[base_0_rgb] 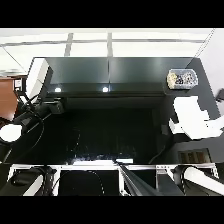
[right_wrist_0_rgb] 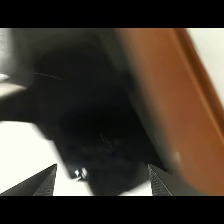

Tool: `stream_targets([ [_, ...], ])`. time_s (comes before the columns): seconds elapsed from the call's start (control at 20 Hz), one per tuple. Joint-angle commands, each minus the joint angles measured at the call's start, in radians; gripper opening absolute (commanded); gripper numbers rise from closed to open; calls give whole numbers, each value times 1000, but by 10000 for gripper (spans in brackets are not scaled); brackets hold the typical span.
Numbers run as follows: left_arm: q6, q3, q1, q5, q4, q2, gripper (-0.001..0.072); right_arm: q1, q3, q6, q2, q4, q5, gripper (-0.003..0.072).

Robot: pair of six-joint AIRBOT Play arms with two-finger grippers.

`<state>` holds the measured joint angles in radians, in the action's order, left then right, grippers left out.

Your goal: Fold the box and place the chain.

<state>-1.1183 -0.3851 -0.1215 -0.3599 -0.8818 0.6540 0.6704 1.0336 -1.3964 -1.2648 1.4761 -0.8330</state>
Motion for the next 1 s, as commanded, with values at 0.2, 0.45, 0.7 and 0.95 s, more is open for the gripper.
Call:
stream_targets([
  [0.2,124,0,0,-150,2,13,697,190,86,58,-171,96,-231,720],
  [0.45,120,0,0,-166,5,13,697,191,87,323,-213,-108,-217,720],
  [0.7,120,0,0,-187,10,13,697,191,87,377,-219,-156,-254,617],
  [0.95,120,0,0,-196,9,13,697,182,87,399,-209,-259,-389,11],
])
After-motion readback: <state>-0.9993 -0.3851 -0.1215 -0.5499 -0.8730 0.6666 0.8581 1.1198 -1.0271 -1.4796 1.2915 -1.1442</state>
